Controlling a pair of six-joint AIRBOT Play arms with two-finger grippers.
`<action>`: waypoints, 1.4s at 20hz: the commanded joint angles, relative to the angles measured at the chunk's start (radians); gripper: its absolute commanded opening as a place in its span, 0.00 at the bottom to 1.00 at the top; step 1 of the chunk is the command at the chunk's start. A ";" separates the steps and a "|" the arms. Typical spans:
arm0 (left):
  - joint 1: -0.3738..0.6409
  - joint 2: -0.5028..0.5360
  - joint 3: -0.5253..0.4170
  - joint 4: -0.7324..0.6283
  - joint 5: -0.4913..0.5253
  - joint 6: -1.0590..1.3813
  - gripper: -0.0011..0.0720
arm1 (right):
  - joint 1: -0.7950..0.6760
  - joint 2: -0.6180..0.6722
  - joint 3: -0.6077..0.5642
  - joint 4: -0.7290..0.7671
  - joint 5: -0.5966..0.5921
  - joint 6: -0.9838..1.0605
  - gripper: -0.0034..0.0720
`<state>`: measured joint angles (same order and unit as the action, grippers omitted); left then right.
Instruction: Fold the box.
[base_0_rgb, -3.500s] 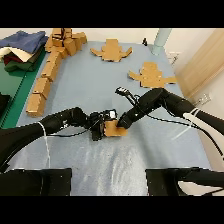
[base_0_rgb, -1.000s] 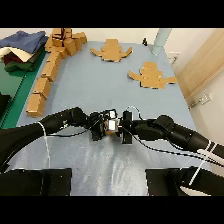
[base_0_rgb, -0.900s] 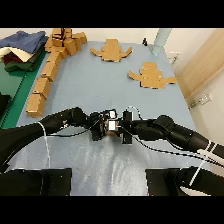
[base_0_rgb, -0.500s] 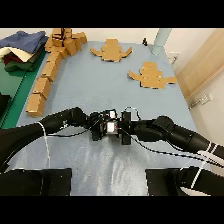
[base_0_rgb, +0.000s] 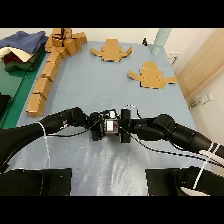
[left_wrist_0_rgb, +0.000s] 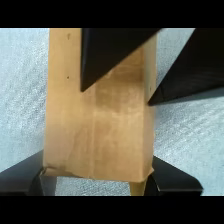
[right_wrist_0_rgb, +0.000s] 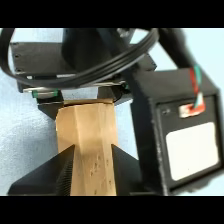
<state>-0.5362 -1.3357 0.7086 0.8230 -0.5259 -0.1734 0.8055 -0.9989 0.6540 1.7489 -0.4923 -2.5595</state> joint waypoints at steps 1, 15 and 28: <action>0.000 0.000 0.001 0.000 0.000 0.000 0.62 | 0.000 0.001 0.006 0.005 -0.021 0.001 0.66; 0.000 0.000 0.001 0.000 0.000 0.000 0.62 | 0.000 -0.031 0.005 0.020 -0.040 0.000 0.85; 0.000 0.000 0.001 0.000 0.000 0.000 0.62 | -0.012 0.138 0.008 0.146 -0.116 0.000 0.85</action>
<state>-0.5362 -1.3357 0.7086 0.8230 -0.5259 -0.1734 0.8017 -0.9237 0.6605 1.8633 -0.5922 -2.5591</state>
